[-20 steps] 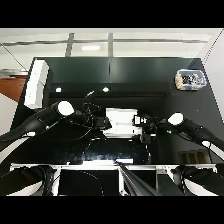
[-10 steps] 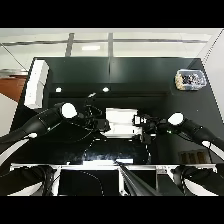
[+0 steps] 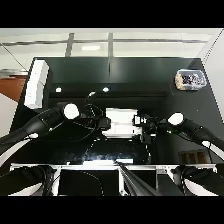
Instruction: Fold the box and place the chain.
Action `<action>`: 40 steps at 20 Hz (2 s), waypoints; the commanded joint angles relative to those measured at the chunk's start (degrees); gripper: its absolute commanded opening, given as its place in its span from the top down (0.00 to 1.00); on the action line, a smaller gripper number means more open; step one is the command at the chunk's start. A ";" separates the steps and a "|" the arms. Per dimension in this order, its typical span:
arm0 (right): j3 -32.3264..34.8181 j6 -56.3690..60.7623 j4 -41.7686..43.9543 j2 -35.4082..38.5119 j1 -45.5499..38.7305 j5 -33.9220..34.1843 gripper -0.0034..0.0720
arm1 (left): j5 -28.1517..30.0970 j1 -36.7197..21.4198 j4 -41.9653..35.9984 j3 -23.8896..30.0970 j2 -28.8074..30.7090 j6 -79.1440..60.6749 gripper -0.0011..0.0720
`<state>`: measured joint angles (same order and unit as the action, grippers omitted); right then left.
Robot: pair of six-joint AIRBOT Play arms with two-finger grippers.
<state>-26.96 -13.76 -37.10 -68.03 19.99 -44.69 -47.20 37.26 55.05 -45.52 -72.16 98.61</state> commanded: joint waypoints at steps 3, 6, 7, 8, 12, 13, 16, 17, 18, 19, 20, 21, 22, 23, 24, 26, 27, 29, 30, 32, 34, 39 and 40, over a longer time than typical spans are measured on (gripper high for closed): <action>0.02 0.02 0.00 -0.02 0.00 0.17 0.38 | 0.11 2.05 0.59 -0.20 -0.02 3.85 0.39; 0.00 0.02 0.00 -0.02 0.00 0.17 0.38 | 0.09 2.51 2.64 -0.20 -0.02 6.73 0.40; 0.02 0.02 0.00 -0.02 0.00 0.15 0.38 | 0.11 2.75 4.20 -0.20 -0.02 8.20 0.44; 0.00 0.02 0.00 -0.02 0.00 0.15 0.38 | 0.09 2.86 5.42 -0.20 -0.02 8.94 0.59; 0.02 0.02 0.00 -0.02 0.00 0.17 0.38 | 0.02 3.91 10.03 -1.07 -0.74 14.32 0.61; 0.00 0.00 0.00 -0.02 0.00 0.17 0.38 | -0.09 4.50 10.95 -1.81 -1.42 15.06 0.61; 0.00 0.02 0.00 -0.02 0.02 0.15 0.38 | -1.68 7.21 14.95 -5.57 -5.16 18.08 0.61; 0.02 0.02 0.00 -0.02 0.00 0.15 0.38 | -2.67 8.28 17.66 -6.97 -6.38 20.41 0.61; 0.00 0.02 0.00 -0.02 0.00 0.15 0.38 | -4.04 9.25 20.59 -8.26 -7.39 22.86 0.61; 0.02 0.02 0.00 -0.02 0.00 0.13 0.38 | -5.66 10.16 23.10 -9.42 -8.17 25.22 0.61; 0.00 0.02 0.02 -0.02 0.00 0.13 0.38 | -7.43 10.84 24.70 -10.54 -8.83 27.93 0.61; 0.00 0.02 0.00 -0.02 0.02 0.13 0.38 | -8.37 11.10 25.44 -11.26 -9.07 29.33 0.61; 0.00 0.02 0.00 -0.02 0.00 0.13 0.38 | -8.41 11.30 26.05 -11.67 -9.07 30.51 0.61; 0.00 0.02 0.00 -0.02 0.02 0.13 0.38 | -8.61 11.37 27.08 -12.07 -9.07 31.65 0.61; 0.00 0.02 0.00 -0.02 0.02 0.13 0.38 | -9.20 11.41 28.57 -12.37 -9.07 33.51 0.61; 0.00 0.02 0.00 -0.02 0.02 0.13 0.38 | -11.30 11.63 31.26 -13.27 -9.09 36.30 0.61; 0.02 0.02 0.02 -0.02 0.02 0.13 0.38 | -12.24 11.78 32.06 -13.99 -9.14 36.89 0.61; 0.00 0.02 0.00 -0.02 0.02 0.11 0.38 | -12.81 12.15 32.17 -15.17 -9.25 36.92 0.61; 0.00 0.02 0.02 -0.02 0.02 0.13 0.38 | -13.70 12.37 33.03 -15.56 -9.60 37.75 0.61; 0.02 0.02 0.00 -0.02 0.02 0.11 0.38 | -14.78 12.41 32.85 -15.85 -10.69 39.50 0.61; 0.02 0.02 0.00 -0.02 0.02 0.11 0.38 | -14.78 13.33 32.61 -16.04 -11.96 39.93 0.61; 0.02 0.02 0.00 -0.02 0.02 -0.13 0.38 | -13.92 15.23 32.83 -16.63 -13.44 41.59 0.62; 0.02 0.02 0.00 -0.02 0.00 -0.13 0.38 | -13.90 15.19 32.98 -16.63 -13.46 41.59 0.63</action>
<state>-26.96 -13.74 -37.10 -68.03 19.99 -44.58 -61.49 51.90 87.70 -61.93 -85.12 139.37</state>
